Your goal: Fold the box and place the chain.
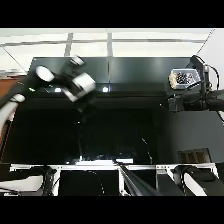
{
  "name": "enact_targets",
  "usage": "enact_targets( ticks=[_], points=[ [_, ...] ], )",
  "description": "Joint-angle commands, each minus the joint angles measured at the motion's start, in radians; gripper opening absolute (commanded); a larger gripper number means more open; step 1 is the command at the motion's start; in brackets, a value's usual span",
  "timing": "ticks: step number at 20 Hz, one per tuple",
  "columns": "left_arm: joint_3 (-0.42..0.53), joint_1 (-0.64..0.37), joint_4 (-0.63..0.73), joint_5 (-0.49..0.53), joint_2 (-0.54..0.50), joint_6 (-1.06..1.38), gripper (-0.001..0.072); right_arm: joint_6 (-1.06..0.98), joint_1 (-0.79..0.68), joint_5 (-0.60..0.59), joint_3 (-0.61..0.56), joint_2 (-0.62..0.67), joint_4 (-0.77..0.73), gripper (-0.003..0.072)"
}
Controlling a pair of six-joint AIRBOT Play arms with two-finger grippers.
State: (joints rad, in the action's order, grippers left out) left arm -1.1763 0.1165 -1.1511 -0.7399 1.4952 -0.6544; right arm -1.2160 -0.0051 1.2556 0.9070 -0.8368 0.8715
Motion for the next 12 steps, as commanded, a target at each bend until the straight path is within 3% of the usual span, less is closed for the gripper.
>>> enact_targets(
  ticks=[1, 4, 7, 10, 12],
  points=[
    [-0.186, -0.313, -0.045, 0.035, 0.091, -0.190, 0.0337, 0.000, 0.001, -0.022, -0.001, 0.000, 0.001, 0.0012],
    [-0.450, -0.443, -0.039, -0.116, 0.271, -0.203, 0.0337, 0.000, 0.003, -0.039, -0.001, 0.000, 0.000, 0.0012],
    [-0.642, -0.501, -0.045, -0.130, 0.433, -0.299, 0.0337, -0.011, 0.005, -0.049, 0.000, 0.000, -0.007, 0.0012],
    [-0.722, -0.499, -0.037, -0.152, 0.539, -0.307, 0.0348, -0.045, 0.005, -0.077, 0.000, 0.000, 0.018, 0.0012],
    [-0.727, -0.480, -0.040, -0.152, 0.578, -0.307, 0.0488, -0.053, 0.005, -0.105, -0.001, 0.000, 0.023, 0.0012]
  ],
)
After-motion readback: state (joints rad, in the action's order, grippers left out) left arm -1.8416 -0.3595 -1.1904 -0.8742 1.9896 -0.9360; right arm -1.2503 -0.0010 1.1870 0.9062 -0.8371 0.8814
